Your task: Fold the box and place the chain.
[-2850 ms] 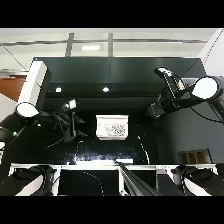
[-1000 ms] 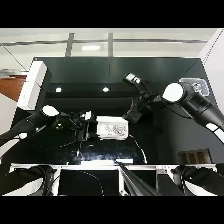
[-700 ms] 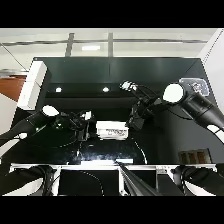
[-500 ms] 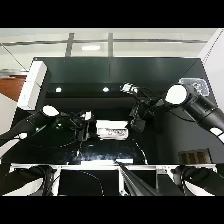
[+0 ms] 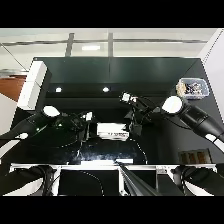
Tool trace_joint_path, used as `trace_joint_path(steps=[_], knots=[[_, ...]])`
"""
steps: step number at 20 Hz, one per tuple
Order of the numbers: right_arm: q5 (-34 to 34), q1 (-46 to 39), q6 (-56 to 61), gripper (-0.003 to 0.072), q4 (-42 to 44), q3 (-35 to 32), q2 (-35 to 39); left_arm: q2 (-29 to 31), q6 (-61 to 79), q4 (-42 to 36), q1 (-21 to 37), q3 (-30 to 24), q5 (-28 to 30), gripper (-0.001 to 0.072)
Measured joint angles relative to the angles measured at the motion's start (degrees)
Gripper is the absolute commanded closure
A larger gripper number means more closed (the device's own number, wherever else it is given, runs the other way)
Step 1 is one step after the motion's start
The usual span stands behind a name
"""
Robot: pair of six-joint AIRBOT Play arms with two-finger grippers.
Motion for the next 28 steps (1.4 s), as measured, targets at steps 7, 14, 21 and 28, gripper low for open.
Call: trace_joint_path(steps=[7,14,21,28], knots=[[-0.74,2.23,-0.87,0.0332,0.35,-0.44,0.00,0.00,0.00,0.13,-0.02,0.00,-0.02,0.0227],[-0.79,3.52,0.96,0.0371,0.42,-0.48,0.04,0.00,0.00,0.15,-0.02,0.00,-0.07,0.0227],[-0.74,6.60,6.40,0.0463,-4.46,-0.46,0.04,0.00,0.00,0.17,-0.02,0.00,-0.11,0.0227],[-1.68,8.11,10.19,0.0511,-7.74,-0.48,0.07,0.00,-0.11,0.15,-0.04,0.00,-0.09,0.0227]])
